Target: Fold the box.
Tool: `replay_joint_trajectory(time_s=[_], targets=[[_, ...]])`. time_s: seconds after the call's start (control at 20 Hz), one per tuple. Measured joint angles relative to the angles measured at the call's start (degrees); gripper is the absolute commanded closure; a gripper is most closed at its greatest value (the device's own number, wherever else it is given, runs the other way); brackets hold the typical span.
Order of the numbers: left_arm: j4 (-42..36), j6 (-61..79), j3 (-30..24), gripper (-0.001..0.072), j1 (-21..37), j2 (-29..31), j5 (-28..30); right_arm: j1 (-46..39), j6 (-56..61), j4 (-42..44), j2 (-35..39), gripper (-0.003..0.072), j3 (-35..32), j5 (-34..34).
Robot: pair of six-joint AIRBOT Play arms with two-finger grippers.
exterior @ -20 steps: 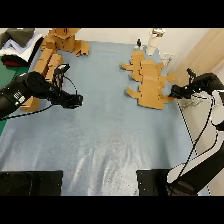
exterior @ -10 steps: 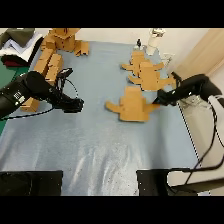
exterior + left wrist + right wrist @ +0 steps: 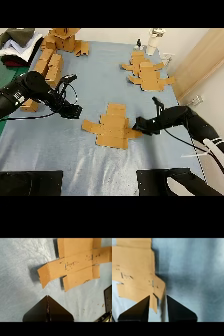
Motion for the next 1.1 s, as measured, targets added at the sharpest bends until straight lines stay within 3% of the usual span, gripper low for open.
replay_joint_trajectory(time_s=[0.2,0.3,0.35,0.4,0.7,0.9,1.1], targets=[[0.0,0.6,0.0,0.0695,0.0,0.0,-1.7,1.4,0.0,-2.4,-1.9,0.0413,-0.5,-0.8],[0.0,0.8,0.0,0.0666,0.0,0.0,-2.1,1.6,-1.4,-2.8,-4.0,0.055,1.0,-1.6],[0.0,0.9,0.0,0.0346,0.0,0.0,-2.4,1.7,-2.2,-2.9,-5.1,0.0626,1.8,-1.6],[0.0,0.9,0.0,0.0167,0.0,0.0,-2.9,1.8,-3.4,-2.7,-6.1,0.0682,2.6,-1.7],[-0.5,1.4,0.0,0.0193,1.4,0.0,-3.6,3.4,-15.3,4.2,-6.5,0.0685,2.4,0.3],[-5.0,3.4,0.0,0.0193,5.9,-2.1,-4.4,6.6,-23.9,9.0,-0.5,0.0684,-3.1,4.7],[-12.7,7.3,0.0,0.0192,10.6,-7.8,-6.0,10.6,-29.0,11.0,6.1,0.0684,-8.2,6.1]])
